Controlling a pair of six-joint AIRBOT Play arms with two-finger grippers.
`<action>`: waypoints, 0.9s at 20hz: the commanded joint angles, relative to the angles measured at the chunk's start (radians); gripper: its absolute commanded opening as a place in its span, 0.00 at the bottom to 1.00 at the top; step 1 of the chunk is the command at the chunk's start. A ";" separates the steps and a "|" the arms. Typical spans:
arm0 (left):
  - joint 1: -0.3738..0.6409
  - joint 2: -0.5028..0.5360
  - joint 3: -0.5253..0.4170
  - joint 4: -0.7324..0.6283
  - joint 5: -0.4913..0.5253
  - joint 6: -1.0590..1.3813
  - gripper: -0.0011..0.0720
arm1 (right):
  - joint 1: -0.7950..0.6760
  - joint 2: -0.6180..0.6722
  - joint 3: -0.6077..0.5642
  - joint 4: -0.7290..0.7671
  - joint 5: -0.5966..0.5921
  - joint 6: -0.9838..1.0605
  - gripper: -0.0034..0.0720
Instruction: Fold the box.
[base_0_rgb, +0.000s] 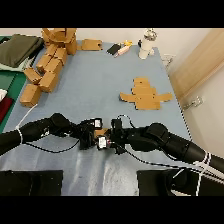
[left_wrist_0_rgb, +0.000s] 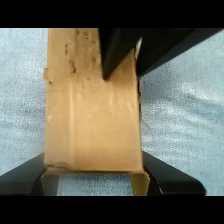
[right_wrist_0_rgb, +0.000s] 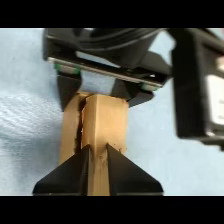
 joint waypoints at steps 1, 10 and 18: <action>0.001 0.000 0.000 0.000 0.000 0.000 0.74 | 0.015 -0.002 -0.010 0.023 -0.033 0.016 0.26; 0.001 0.000 0.000 0.000 0.000 0.000 0.74 | -0.005 0.130 0.010 0.028 -0.104 0.295 0.53; 0.001 0.000 0.000 0.000 0.000 0.000 0.74 | -0.045 0.261 -0.291 0.445 0.156 1.196 0.05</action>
